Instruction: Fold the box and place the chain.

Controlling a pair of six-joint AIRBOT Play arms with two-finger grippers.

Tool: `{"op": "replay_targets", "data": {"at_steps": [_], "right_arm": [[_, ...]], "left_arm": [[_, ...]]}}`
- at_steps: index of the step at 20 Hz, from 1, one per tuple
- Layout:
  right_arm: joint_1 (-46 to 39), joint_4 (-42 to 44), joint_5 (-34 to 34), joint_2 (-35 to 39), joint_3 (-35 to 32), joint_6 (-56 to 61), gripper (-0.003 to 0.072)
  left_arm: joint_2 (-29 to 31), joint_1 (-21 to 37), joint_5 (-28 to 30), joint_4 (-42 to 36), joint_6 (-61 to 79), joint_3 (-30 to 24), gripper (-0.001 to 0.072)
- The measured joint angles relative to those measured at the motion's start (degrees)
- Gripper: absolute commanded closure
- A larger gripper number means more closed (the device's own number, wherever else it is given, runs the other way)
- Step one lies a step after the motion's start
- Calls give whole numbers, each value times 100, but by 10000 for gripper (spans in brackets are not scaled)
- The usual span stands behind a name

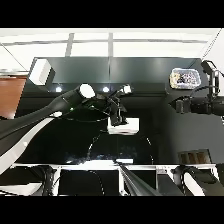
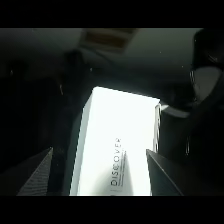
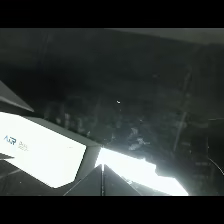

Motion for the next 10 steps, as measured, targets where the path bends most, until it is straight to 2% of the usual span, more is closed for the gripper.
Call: {"op": "replay_targets", "data": {"at_steps": [10], "right_arm": [[0, 2, 7, 0, 0, -35, 670]], "left_arm": [[-177, -378, -190, 651, -203, 133, -1]]}}
